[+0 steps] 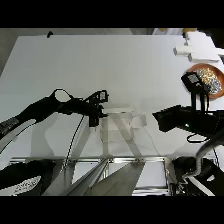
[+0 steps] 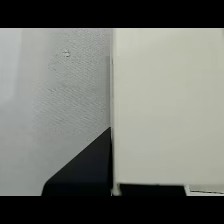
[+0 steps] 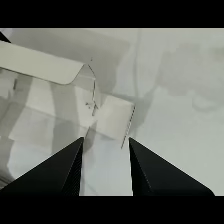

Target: Fold the box and place the chain.

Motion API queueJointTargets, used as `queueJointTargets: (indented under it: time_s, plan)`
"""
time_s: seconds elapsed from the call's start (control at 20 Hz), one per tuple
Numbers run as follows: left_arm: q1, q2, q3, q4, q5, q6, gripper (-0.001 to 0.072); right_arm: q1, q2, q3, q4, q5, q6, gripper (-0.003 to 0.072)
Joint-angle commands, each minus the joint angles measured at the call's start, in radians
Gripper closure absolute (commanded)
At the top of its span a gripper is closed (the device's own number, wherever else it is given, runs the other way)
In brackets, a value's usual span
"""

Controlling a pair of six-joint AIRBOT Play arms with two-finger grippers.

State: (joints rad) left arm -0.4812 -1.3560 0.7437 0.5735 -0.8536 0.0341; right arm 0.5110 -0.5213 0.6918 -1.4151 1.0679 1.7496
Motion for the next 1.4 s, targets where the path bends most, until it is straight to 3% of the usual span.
queueJointTargets:
  time_s: [0.0, 0.25, 1.35]
  plan:
    - [-0.001, -0.019, 0.000, -0.035, 0.027, 0.089, 0.0703, 0.000, -0.016, 0.000, -0.002, -0.014, -0.004, 0.0365]
    - [-0.001, -0.057, 0.000, -0.200, -0.018, 0.325, 0.0705, 0.000, -0.062, -0.002, -0.003, -0.014, -0.004, 0.0365]
    - [-0.001, -0.131, 0.000, -0.200, -0.019, 0.389, 0.0704, 0.000, -0.091, -0.013, -0.053, -0.059, -0.004, 0.0366]
